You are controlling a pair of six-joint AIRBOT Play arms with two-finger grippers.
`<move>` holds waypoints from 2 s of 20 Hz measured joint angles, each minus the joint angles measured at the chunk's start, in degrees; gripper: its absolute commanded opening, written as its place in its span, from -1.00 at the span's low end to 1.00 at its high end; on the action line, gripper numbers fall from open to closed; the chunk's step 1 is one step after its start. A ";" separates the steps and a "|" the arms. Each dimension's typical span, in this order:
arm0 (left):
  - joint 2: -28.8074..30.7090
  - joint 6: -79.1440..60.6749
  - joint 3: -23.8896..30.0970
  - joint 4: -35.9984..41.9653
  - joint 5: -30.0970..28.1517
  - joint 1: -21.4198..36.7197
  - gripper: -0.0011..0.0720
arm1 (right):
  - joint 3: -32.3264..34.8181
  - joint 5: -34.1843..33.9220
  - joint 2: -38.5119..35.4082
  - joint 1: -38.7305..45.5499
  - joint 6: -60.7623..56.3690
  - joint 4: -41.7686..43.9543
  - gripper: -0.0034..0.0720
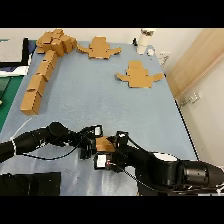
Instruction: Fold the box.
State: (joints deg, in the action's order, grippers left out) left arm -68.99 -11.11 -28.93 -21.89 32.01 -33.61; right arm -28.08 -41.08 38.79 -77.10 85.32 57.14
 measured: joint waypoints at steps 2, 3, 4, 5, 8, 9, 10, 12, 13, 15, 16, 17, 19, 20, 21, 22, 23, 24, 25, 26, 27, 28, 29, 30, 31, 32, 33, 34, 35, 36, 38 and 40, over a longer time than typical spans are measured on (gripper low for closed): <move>0.02 0.00 0.00 0.02 0.00 0.00 0.47 | 0.00 0.74 1.77 0.33 0.68 -0.15 0.44; 0.02 0.00 0.00 0.02 0.00 0.00 0.47 | 0.00 1.20 2.51 0.35 1.07 -0.15 0.44; 0.00 0.00 0.00 0.00 0.00 0.00 0.47 | 0.00 1.53 3.13 0.44 1.33 -0.15 0.44; 0.00 0.00 0.00 0.00 0.00 0.00 0.47 | 0.00 1.77 3.61 0.46 1.64 -0.17 0.44; 0.00 0.00 0.00 0.02 0.00 0.00 0.47 | -0.02 2.29 5.05 0.61 2.21 -0.74 0.22; 0.02 0.00 0.00 0.00 0.00 0.00 0.47 | -0.02 2.49 5.49 0.61 2.40 -0.94 0.22; 0.00 0.00 0.00 0.00 0.00 0.00 0.47 | -0.04 2.51 5.86 0.61 2.60 -1.20 0.22; 0.02 0.00 0.00 0.02 0.00 0.00 0.47 | -0.13 2.73 6.32 0.61 2.62 -1.49 0.22; 0.02 0.00 0.00 0.00 0.00 0.00 0.47 | -0.17 2.86 6.47 0.63 2.64 -1.64 0.22; 0.00 0.00 0.00 0.00 0.00 0.00 0.47 | -0.24 2.91 6.67 0.63 2.73 -1.70 0.23; 0.02 0.00 0.00 0.00 0.00 0.00 0.47 | -0.24 2.93 6.75 0.63 2.75 -1.73 0.23; 0.02 0.00 0.00 0.02 0.00 0.00 0.47 | -0.26 2.97 6.80 0.63 2.75 -1.77 0.23; 0.00 0.00 0.00 0.00 -0.02 0.00 0.47 | -0.26 3.04 7.17 0.63 2.75 -1.86 0.39; 0.00 0.00 0.00 0.00 0.00 0.00 0.47 | -0.26 3.04 7.54 0.63 2.78 -1.86 0.39; 0.00 0.00 0.00 0.02 0.00 0.00 0.47 | -0.26 3.06 8.09 0.63 2.78 -1.86 0.39; 0.00 0.00 0.00 0.02 0.00 0.00 0.47 | -0.26 3.06 8.68 0.63 2.78 -1.86 0.39; 0.00 0.00 0.00 0.02 0.00 0.00 0.47 | -0.26 3.06 9.22 0.63 2.78 -1.86 0.39; 0.00 0.00 0.00 0.00 0.00 0.00 0.47 | -0.26 3.06 9.70 0.63 2.78 -1.88 0.39; 0.00 0.00 0.00 0.00 0.00 0.00 0.47 | -0.26 3.06 10.14 0.63 2.78 -1.92 0.39; 0.02 0.00 0.00 0.00 0.00 0.00 0.47 | -0.26 3.04 10.43 0.63 2.78 -1.97 0.39; 0.00 0.00 0.00 0.00 0.00 0.00 0.47 | -0.28 2.99 10.64 0.63 2.78 -2.03 0.39; 0.00 0.00 0.00 0.02 0.00 0.00 0.47 | -0.28 2.93 10.84 0.63 2.78 -2.05 0.39; 0.00 0.00 0.00 0.02 0.00 0.00 0.47 | -0.28 2.80 10.99 0.63 2.78 -2.08 0.39; 0.02 0.00 0.00 0.02 -0.02 0.00 0.47 | -0.28 2.56 11.21 0.63 2.78 -2.10 0.37; 0.00 0.00 0.00 0.00 -0.02 0.00 0.47 | -0.28 2.38 11.45 0.63 2.78 -2.16 0.32; 0.00 0.00 0.00 0.02 0.00 0.00 0.47 | -0.33 2.03 11.80 0.63 2.78 -2.51 0.26; 0.02 0.00 0.00 0.02 -0.02 0.00 0.47 | -0.35 2.01 12.09 0.63 2.80 -3.04 0.26; 0.02 0.00 0.00 0.00 -0.02 0.00 0.47 | -0.42 1.81 12.35 0.63 2.78 -3.76 0.25; 0.02 0.00 0.00 0.02 -0.02 0.00 0.47 | -0.55 1.64 12.52 0.61 2.80 -4.57 0.17; 0.02 0.02 0.00 0.02 -0.09 0.00 0.47 | -0.81 1.42 12.66 0.61 2.80 -5.25 0.17; 0.02 0.09 0.00 0.04 -0.22 0.02 0.47 | -1.53 0.46 12.81 0.59 2.80 -6.08 0.17; 0.02 0.09 0.00 0.04 -0.33 0.02 0.47 | -2.27 -0.46 12.85 0.57 2.80 -6.80 0.17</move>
State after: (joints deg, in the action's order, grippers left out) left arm -68.97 -11.03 -28.93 -21.85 31.68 -33.58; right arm -30.35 -41.54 51.64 -76.53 88.12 50.35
